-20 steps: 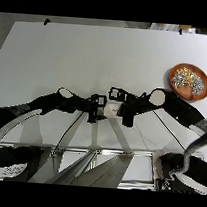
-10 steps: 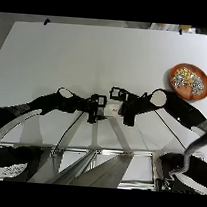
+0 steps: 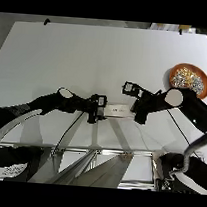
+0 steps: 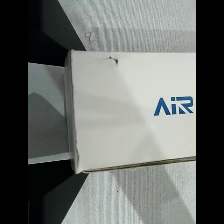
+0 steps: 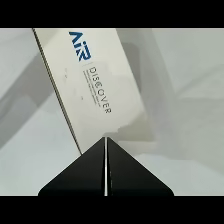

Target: Fold the box and place the chain.

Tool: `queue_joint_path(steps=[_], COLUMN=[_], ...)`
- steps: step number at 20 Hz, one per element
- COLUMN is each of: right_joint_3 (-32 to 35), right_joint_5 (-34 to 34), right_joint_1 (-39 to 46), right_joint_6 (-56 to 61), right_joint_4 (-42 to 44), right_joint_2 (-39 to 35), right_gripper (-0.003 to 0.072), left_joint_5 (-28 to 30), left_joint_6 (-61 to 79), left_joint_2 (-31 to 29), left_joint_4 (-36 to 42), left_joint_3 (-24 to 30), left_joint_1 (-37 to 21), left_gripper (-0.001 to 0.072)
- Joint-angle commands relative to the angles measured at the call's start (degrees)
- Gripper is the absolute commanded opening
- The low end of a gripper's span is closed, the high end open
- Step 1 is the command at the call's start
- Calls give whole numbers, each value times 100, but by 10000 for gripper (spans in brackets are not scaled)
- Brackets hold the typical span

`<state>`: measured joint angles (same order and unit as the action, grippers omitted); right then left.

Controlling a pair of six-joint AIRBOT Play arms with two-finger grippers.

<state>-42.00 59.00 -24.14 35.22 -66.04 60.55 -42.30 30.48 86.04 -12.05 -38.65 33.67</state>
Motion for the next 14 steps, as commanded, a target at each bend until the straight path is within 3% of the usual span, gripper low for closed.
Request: queue_joint_path(steps=[1, 7, 14], right_joint_3=[114, 487, 350], right_joint_5=[85, -11, 76], right_joint_1=[140, 212, 214], right_joint_6=[76, 74, 308], right_joint_4=[-76, -37, -20], right_joint_2=[-4, 7, -260], right_gripper=[11, 11, 11], left_joint_5=[7, 7, 7], left_joint_6=[-2, -2, -2], left_joint_2=[-4, -4, -4], left_joint_4=[0, 0, 0], left_joint_3=[0, 0, 0], left_joint_1=[-2, -2, -2], left_gripper=[394, 394, 394])
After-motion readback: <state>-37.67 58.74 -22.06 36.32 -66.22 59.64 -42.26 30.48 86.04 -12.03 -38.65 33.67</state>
